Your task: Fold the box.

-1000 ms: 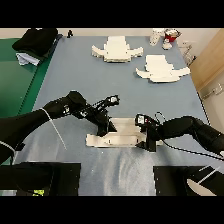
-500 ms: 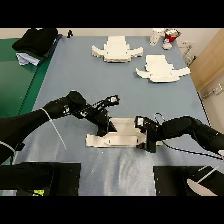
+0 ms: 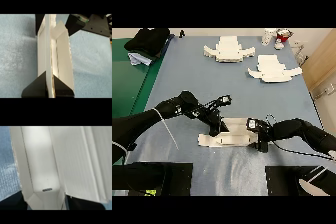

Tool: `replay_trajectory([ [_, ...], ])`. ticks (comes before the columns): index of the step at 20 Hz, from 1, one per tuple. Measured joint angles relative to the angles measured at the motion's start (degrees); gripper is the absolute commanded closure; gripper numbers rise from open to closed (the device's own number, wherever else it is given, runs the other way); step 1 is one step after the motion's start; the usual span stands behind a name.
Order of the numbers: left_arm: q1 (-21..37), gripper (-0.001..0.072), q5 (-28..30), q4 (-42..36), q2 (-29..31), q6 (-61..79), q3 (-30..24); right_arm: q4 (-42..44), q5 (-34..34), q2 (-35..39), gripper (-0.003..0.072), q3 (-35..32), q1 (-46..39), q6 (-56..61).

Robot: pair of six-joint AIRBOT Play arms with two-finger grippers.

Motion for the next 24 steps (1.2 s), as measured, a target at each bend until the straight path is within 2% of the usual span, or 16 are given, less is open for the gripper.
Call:
replay_trajectory([
  [9, 0.0, 0.0695, 0.0, -0.1, 0.0, 0.0, 0.0, 0.2, 0.7, -0.3, 0.0052, -0.6, 1.5, -0.2],
  [10, 0.0, 0.0695, 0.0, -0.1, 0.0, 0.0, 0.0, 0.2, 0.8, -0.3, 0.0152, -0.7, 1.6, -0.2],
  [11, 0.0, 0.0695, -0.1, 0.0, 0.0, 0.0, 0.0, 0.2, 0.9, -0.3, 0.0206, -0.8, 1.7, -0.2],
  [12, 0.0, 0.0695, -0.3, 0.0, 0.0, 0.0, 0.0, 0.2, 0.9, -0.3, 0.0206, -0.9, 1.7, -0.2],
  [14, 0.0, 0.0695, -0.2, 0.0, 0.0, 0.0, 0.0, 0.2, 0.9, -0.3, 0.0194, -0.9, 1.8, -0.2],
  [15, 0.0, 0.0695, -0.2, 0.0, 0.0, 0.0, 0.0, 0.2, 0.9, -0.3, 0.0088, -1.0, 1.8, -0.2],
  [16, 0.0, 0.0695, -0.1, -0.1, 0.0, 0.0, 0.0, 0.1, 0.9, -0.3, 0.0022, -1.0, 1.9, -0.2],
  [24, 0.0, 0.0695, 0.0, -0.1, 0.0, 0.0, 0.0, 0.2, 0.7, 0.5, 0.0034, -0.9, 1.9, -0.2],
])
